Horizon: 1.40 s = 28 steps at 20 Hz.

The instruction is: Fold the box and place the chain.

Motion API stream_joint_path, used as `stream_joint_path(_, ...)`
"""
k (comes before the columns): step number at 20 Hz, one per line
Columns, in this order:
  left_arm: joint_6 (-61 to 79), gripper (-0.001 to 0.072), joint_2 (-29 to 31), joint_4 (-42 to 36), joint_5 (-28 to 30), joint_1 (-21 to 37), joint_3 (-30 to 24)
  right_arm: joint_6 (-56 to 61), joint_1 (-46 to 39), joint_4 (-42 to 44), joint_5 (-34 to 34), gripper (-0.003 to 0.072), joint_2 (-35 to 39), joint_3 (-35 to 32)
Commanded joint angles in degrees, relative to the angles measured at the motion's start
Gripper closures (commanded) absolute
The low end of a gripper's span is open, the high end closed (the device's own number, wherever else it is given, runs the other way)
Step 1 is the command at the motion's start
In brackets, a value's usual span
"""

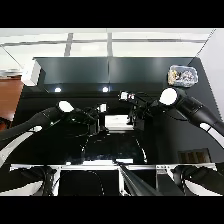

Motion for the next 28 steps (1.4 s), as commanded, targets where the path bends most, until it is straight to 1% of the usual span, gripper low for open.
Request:
stream_joint_path(1,0.0,0.0305,0.0,0.0,0.0,0.0,0.0,0.2,0.0,0.0,0.1,0.0376,-0.2,0.0)
stream_joint_path(7,0.0,0.0304,0.0,0.0,0.0,0.0,0.0,0.5,0.9,-0.1,0.0,0.0376,-1.3,-1.5)
stream_joint_path(9,0.0,0.0304,0.0,0.0,0.0,0.0,0.0,3.1,0.3,-0.1,0.4,0.0376,-0.4,-0.9)
stream_joint_path(11,0.0,0.0304,0.0,0.0,0.0,0.0,0.0,8.0,-1.4,-0.1,2.0,0.0376,1.6,0.3)
stream_joint_path(13,0.0,0.0304,0.0,0.0,0.0,0.0,0.0,18.6,-4.5,0.4,5.7,0.0378,4.0,0.8)
stream_joint_path(14,0.0,0.0305,0.0,0.0,0.0,0.0,0.0,25.2,-6.5,1.0,9.2,0.039,4.4,0.8)
stream_joint_path(15,0.0,0.0304,0.0,0.0,0.0,0.0,0.0,27.9,-8.5,2.6,12.9,0.0607,4.3,0.3)
stream_joint_path(16,0.0,0.0305,0.0,0.0,0.0,0.0,0.0,28.6,-10.3,5.6,14.9,0.0673,4.3,-1.4)
stream_joint_path(17,0.0,0.0304,0.0,0.0,0.0,0.0,0.0,28.6,-11.4,9.3,14.6,0.0674,4.3,-3.4)
stream_joint_path(18,0.0,0.0304,0.0,0.0,0.0,0.0,0.0,28.3,-12.0,14.2,12.9,0.0674,4.3,-6.0)
stream_joint_path(20,0.0,0.0305,0.0,0.0,0.0,0.0,0.0,28.0,-11.9,23.8,7.1,0.0673,3.5,-10.5)
stream_joint_path(22,0.0,0.0304,0.0,0.0,0.0,0.0,0.0,28.0,-11.1,32.6,1.7,0.0673,1.6,-13.0)
stream_joint_path(23,0.0,0.0304,0.0,0.0,0.0,0.0,0.0,28.0,-10.3,35.1,0.1,0.0673,0.0,-13.1)
stream_joint_path(25,0.0,0.0304,0.0,0.0,0.1,0.0,0.0,28.0,-8.5,36.8,-3.3,0.0673,-2.5,-13.1)
stream_joint_path(28,0.0,0.0304,0.0,0.0,0.1,0.0,0.0,28.0,-8.1,34.8,-6.7,0.0674,-5.1,-13.1)
